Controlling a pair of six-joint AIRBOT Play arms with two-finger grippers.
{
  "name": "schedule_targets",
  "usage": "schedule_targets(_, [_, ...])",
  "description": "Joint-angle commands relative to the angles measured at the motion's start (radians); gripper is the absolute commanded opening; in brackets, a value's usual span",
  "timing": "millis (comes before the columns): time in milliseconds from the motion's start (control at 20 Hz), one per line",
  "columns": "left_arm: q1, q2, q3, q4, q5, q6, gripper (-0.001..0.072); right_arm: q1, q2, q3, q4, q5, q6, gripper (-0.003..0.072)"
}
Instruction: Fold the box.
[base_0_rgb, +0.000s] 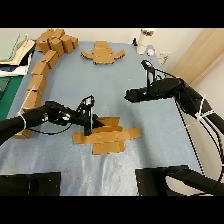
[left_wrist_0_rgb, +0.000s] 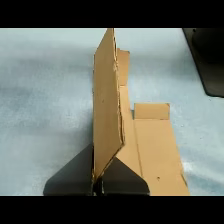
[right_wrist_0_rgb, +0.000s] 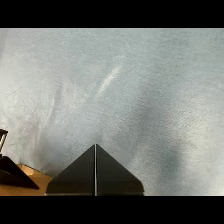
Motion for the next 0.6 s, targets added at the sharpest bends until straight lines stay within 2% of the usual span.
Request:
schedule_targets(0, [0.000, -0.001, -0.002, 0.040, -0.049, -0.039, 0.0011, 0.001, 0.000, 0.001, 0.000, 0.000, 0.000, 0.0003])
schedule_targets(200, [0.000, 0.000, -0.002, 0.045, -0.050, -0.061, 0.0011, 0.001, 0.000, 0.001, -0.015, -0.008, 0.009, 0.0003])
schedule_targets(300, [0.000, 0.000, -0.002, 0.045, -0.052, -0.061, 0.0012, 0.001, 0.002, 0.001, -0.084, -0.062, 0.140, 0.0003])
schedule_targets(400, [0.000, 0.000, -0.002, 0.045, -0.052, -0.061, 0.0011, 0.001, 0.013, 0.002, -0.223, -0.188, 0.332, 0.0003])
schedule_targets(500, [0.000, 0.000, -0.002, 0.045, -0.052, -0.061, 0.0011, 0.001, 0.028, 0.001, -0.386, -0.372, 0.502, 0.0003])
schedule_targets(550, [0.000, 0.000, -0.002, 0.045, -0.052, -0.061, 0.0012, 0.006, 0.035, 0.001, -0.415, -0.459, 0.526, 0.0003])
